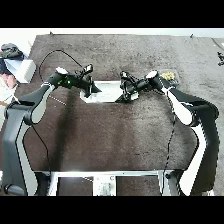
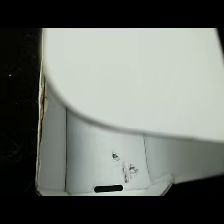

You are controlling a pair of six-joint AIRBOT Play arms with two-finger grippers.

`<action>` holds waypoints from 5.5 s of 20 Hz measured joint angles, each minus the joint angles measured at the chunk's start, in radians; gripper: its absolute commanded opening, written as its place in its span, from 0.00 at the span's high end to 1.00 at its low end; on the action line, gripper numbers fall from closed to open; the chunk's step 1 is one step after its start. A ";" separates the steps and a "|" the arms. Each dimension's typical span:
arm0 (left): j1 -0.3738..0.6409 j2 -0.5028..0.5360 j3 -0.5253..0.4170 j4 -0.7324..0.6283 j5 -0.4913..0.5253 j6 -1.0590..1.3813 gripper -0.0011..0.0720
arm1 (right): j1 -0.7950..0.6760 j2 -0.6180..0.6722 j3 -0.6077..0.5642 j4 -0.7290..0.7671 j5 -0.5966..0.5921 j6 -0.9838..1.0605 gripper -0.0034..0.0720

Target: Fold the box and place the chain.

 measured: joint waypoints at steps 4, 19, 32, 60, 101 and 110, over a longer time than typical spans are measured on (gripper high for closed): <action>0.000 0.000 0.000 0.000 0.000 0.000 0.97 | 0.000 -0.002 0.000 -0.009 0.000 -0.003 0.17; 0.000 0.000 0.000 0.000 0.000 0.000 0.97 | 0.000 -0.003 0.001 -0.049 -0.032 -0.010 0.33; 0.000 0.000 0.000 0.000 0.000 0.000 0.97 | 0.001 -0.003 0.001 -0.056 -0.046 -0.014 0.33; 0.066 0.087 0.001 0.002 -0.066 -0.036 0.53 | 0.002 -0.003 0.001 -0.055 -0.055 -0.014 0.33; -0.035 0.182 -0.184 0.024 0.337 -0.289 0.97 | 0.001 -0.003 0.001 -0.056 -0.062 -0.014 0.33; 0.034 0.325 -0.175 0.034 0.164 -0.241 0.38 | 0.001 -0.003 0.001 -0.056 -0.071 -0.014 0.33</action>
